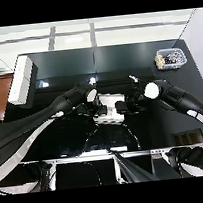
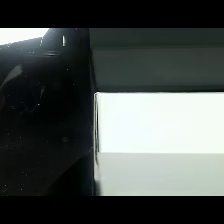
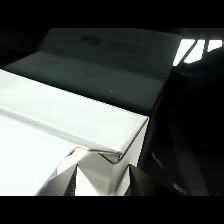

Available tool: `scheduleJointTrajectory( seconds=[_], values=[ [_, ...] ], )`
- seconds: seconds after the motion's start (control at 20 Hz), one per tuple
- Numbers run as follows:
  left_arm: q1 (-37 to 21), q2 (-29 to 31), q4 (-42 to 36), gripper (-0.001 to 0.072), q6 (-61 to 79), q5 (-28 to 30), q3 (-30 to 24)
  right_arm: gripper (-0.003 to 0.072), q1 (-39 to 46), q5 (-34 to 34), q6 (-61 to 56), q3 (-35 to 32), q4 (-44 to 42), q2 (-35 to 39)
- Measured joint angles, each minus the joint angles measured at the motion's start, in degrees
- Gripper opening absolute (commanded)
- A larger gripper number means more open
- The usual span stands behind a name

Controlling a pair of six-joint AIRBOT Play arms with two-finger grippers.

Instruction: Fold the box and place the chain.

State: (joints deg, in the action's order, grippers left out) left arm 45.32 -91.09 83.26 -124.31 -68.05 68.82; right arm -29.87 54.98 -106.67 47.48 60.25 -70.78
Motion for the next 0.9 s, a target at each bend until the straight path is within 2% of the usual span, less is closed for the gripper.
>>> scheduleJointTrajectory(
  seconds=[0.45, 0.9],
  values=[
    [0.0, 0.0, 0.0, 0.0028, 0.0, 0.0, 0.0, 0.0358, -0.61, 1.95, -5.33, 0.48, 3.28, -1.22],
    [0.0, 0.0, 0.0, 0.0028, 0.0, 0.02, 0.0, 0.0358, -5.07, 4.61, -12.94, 6.03, 10.91, -8.7]
  ],
)
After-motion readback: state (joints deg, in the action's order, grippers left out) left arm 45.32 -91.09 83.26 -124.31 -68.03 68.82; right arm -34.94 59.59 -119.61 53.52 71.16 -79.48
